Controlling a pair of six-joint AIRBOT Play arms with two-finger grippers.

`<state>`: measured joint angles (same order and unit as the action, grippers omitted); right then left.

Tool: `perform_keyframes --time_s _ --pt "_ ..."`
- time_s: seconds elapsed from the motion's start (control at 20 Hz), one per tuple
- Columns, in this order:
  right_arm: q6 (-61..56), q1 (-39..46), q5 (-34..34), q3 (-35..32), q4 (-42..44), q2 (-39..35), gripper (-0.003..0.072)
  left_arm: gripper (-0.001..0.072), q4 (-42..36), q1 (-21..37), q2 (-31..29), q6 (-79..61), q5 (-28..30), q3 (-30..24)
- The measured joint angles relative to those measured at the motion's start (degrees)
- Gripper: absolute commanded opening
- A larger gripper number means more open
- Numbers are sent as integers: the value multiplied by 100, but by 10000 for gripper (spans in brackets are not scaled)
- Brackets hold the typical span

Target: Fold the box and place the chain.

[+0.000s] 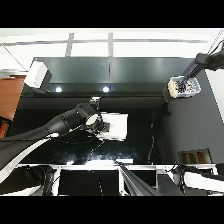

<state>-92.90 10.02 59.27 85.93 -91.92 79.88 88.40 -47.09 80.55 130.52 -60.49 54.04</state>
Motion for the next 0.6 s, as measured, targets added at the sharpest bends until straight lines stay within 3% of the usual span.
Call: perform_keyframes --time_s 0.6 --pt "1375 -247 2035 31 2299 -2111 21 27 -61 0 0 7 -2 0"
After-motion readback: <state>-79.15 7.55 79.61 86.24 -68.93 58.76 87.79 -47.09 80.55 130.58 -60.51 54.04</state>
